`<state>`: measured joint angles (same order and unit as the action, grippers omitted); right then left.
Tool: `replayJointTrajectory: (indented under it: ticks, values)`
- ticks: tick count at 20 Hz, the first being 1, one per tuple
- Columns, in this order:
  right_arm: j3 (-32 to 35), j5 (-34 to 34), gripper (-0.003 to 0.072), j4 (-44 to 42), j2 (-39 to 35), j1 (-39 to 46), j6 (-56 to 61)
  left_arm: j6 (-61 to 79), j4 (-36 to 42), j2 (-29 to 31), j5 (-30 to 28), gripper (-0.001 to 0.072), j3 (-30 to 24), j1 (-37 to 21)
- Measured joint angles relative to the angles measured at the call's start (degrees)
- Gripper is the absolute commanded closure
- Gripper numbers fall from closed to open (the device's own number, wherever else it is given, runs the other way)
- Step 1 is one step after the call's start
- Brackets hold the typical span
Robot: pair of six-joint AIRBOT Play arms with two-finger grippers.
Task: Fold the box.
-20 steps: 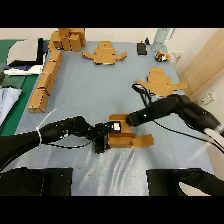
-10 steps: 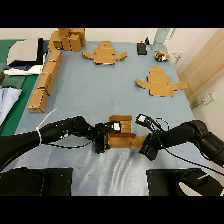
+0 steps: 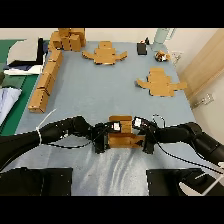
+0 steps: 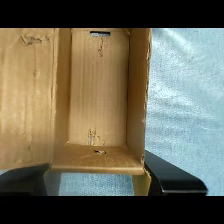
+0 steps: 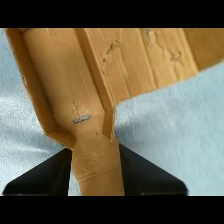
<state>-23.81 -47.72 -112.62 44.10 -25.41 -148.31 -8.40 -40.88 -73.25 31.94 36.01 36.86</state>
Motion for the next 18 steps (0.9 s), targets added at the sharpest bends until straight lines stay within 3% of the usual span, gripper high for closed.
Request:
replayJointTrajectory:
  ticks: [1, 2, 4, 10, 11, 12, 13, 18]
  values:
    - [0.0, 0.4, 0.0415, -1.0, 0.2, 0.0, -2.2, 0.0, 0.0, 0.0, 0.0, 0.0184, 0.0, 0.0]
    - [0.0, 0.6, 0.0429, -2.2, 0.3, 0.0, -4.3, 0.0, 0.0, 0.0, 0.0, 0.0184, 0.0, 0.0]
    - [0.0, 1.1, 0.054, -4.4, 0.4, 0.0, -7.7, 0.0, 0.0, 0.0, 0.0, 0.0184, 0.0, 0.0]
    - [0.1, 3.8, 0.0543, -8.2, 1.3, -2.4, -12.5, 0.0, 0.0, 0.0, 0.0, 0.0184, 0.0, 0.0]
    - [0.1, 4.4, 0.0492, -8.5, 1.8, -3.1, -12.7, 0.0, 0.0, 0.0, 0.0, 0.0184, 0.0, 0.0]
    - [0.1, 5.0, 0.0331, -8.7, 2.4, -3.8, -13.0, 0.0, 0.0, 0.0, 0.0, 0.0184, 0.0, 0.0]
    - [0.1, 5.4, 0.022, -8.9, 2.8, -4.3, -13.1, 0.0, 0.0, 0.0, 0.0, 0.0184, 0.0, 0.0]
    - [0.1, 6.6, 0.014, -9.1, 3.6, -5.4, -13.5, 0.0, 0.0, 0.0, 0.0, 0.0184, 0.0, 0.0]
